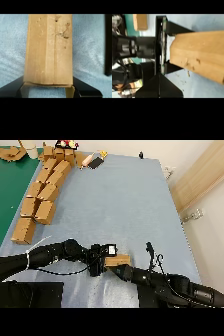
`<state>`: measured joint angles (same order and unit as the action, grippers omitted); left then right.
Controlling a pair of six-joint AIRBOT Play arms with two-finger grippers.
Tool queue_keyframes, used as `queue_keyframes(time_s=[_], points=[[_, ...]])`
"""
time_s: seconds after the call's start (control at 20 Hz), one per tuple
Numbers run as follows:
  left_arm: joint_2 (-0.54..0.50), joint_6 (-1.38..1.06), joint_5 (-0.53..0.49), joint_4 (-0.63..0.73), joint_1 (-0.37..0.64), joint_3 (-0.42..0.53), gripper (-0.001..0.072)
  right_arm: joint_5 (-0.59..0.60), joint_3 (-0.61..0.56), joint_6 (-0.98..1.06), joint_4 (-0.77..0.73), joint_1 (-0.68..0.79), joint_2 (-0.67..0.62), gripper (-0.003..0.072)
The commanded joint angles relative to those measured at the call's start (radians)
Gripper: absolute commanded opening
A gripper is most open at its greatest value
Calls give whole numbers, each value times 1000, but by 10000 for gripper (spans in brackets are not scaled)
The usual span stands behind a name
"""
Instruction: Fold the box.
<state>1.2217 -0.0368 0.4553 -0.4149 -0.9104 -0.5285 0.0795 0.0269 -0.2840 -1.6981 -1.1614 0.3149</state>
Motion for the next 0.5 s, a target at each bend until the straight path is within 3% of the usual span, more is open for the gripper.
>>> queue_keyframes(time_s=[0.0,0.45], points=[[0,0,0,0,0,0,383,-67,-31,39,-4,59,1,2],[0,0,0,0,0,0,383,102,-31,40,42,60,-38,2]])
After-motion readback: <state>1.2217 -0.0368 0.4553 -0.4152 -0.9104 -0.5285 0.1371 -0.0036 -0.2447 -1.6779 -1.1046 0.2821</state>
